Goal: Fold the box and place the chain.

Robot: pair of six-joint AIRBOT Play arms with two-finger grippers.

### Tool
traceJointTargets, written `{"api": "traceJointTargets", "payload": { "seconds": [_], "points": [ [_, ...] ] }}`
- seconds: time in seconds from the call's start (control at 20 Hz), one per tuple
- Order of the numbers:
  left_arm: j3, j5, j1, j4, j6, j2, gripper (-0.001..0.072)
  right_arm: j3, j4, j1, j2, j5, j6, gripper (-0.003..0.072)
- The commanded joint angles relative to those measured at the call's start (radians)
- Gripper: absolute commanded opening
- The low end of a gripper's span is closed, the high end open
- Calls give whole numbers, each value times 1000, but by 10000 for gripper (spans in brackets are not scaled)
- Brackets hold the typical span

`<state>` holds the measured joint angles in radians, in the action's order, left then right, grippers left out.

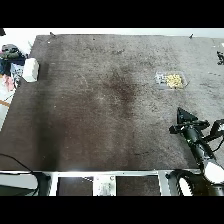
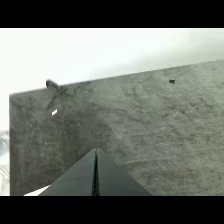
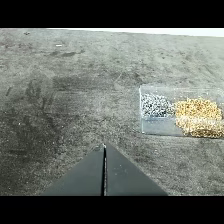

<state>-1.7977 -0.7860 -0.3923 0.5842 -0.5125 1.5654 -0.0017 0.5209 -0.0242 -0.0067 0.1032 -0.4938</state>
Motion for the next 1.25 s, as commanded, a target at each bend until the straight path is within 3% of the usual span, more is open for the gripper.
{"api": "traceJointTargets", "payload": {
  "seconds": [0.0,0.2,0.35,0.45,0.6,0.8,1.2],
  "points": [
    [269,126,32,-77,154,-235,5,0,0,0,0,-3,0,9],
    [779,403,104,-393,446,-581,5,0,0,0,0,-7,0,9],
    [1126,466,142,-654,689,-840,5,0,0,0,0,-7,0,9],
    [1295,488,142,-737,716,-1001,5,0,0,0,0,-6,0,9],
    [1494,574,142,-738,683,-1227,5,0,0,0,0,-6,0,9],
    [1634,640,142,-736,678,-1410,10,0,0,0,0,-7,0,9],
    [1638,580,142,-736,678,-1413,12,0,0,0,0,-7,0,9]
  ]
}}
